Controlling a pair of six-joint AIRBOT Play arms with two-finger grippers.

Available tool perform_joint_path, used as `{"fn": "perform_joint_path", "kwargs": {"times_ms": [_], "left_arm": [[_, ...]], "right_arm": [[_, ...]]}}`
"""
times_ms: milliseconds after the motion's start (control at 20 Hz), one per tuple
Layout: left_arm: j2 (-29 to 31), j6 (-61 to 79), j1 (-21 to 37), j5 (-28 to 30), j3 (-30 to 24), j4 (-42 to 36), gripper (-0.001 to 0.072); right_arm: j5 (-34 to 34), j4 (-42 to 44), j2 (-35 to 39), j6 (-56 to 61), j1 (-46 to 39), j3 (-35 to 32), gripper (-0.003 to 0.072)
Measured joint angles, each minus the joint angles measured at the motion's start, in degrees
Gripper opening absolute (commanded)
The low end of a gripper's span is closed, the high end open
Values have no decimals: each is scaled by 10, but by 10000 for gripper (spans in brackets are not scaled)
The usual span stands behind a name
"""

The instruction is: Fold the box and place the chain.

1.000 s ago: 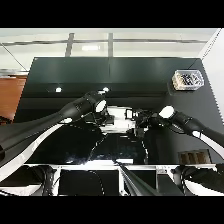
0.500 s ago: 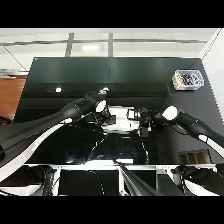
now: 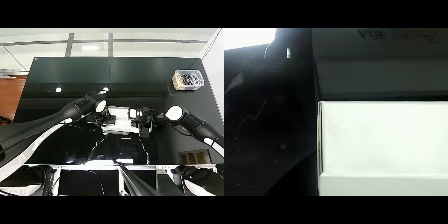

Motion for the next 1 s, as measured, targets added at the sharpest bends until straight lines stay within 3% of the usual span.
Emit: {"fn": "perform_joint_path", "kwargs": {"times_ms": [350, 400, 450, 500, 550, 600, 650, 750, 800, 1000], "left_arm": [[0, 0, 0, -2, 0, -12, 28], [0, 0, 0, -1, 0, -13, 28], [0, 0, 0, -1, 0, -14, 28], [0, 0, 0, 0, 0, -14, 28], [0, 0, 0, -1, 0, -14, 28], [0, 0, 0, 0, 0, -14, 28], [0, 0, 0, 0, 0, -14, 28], [0, 0, 0, 0, 0, -15, 28], [0, 0, 0, 0, 0, -15, 28], [0, 0, 0, 0, 0, -16, 28]], "right_arm": [[-36, 66, -28, 13, 36, 0, 110], [-37, 70, -30, 23, 39, 0, 343], [-41, 72, -31, 33, 40, 0, 332], [-44, 73, -32, 43, 42, 0, 166], [-47, 73, -33, 54, 43, -1, 224], [-50, 74, -33, 64, 43, -1, 334], [-51, 74, -34, 70, 44, -1, 134], [-56, 74, -35, 89, 44, -1, 113], [-57, 74, -35, 101, 45, -1, 18], [-29, 61, -16, 193, 28, 10, 17]]}}
